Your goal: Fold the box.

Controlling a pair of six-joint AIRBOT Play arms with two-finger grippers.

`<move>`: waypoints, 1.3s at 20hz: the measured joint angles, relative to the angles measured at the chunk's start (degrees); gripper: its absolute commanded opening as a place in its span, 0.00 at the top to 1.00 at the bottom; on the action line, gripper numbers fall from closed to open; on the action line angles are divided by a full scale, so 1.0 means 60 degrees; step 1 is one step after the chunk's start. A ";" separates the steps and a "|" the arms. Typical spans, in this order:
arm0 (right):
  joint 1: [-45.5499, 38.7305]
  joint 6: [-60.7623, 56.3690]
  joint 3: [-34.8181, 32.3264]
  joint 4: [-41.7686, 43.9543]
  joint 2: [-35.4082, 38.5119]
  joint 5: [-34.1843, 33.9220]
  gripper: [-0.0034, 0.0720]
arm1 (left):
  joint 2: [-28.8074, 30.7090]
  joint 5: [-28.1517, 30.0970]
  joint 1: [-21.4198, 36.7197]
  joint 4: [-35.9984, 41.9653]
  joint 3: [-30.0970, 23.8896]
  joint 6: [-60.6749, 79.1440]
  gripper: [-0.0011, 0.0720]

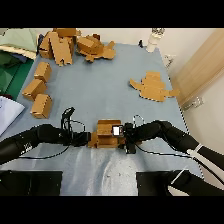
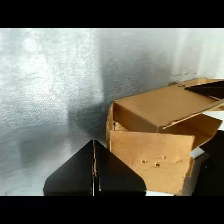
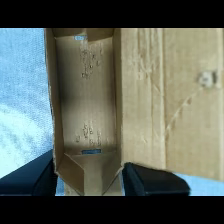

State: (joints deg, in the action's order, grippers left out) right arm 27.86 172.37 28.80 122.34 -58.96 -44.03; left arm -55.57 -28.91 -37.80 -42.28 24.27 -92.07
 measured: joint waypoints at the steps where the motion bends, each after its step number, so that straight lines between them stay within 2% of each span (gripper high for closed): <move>1: 0.0004 0.0000 0.0000 0.0000 0.0000 0.0000 0.24 | 0.0000 0.0029 -0.0004 0.0011 0.0098 0.0095 0.97; 15: 0.0004 0.0000 0.0000 0.0000 0.0000 0.0000 0.24 | 0.0000 -0.0302 -0.0011 0.0022 0.0484 0.0969 0.97; 16: 0.0004 0.0004 0.0000 0.0000 0.0000 0.0000 0.24 | 0.0000 -0.0342 -0.0007 0.0015 0.0528 0.0951 0.84; 17: 0.0004 0.0000 0.0000 0.0000 0.0000 0.0000 0.24 | 0.0000 -0.0361 -0.0007 0.0018 0.0583 0.0943 0.78; 25: 0.0004 0.0000 0.0000 0.0000 0.0000 0.0000 0.24 | 0.0000 -0.0721 0.0004 0.0018 0.1075 0.0867 0.77; 26: 0.0004 0.0000 0.0000 0.0000 0.0000 0.0000 0.24 | 0.0000 -0.0860 0.0000 0.0015 0.1096 0.0849 0.63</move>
State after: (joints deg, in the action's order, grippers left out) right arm 27.88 172.37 28.80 122.34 -58.96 -44.03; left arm -55.57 -34.06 -37.80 -42.19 30.85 -86.98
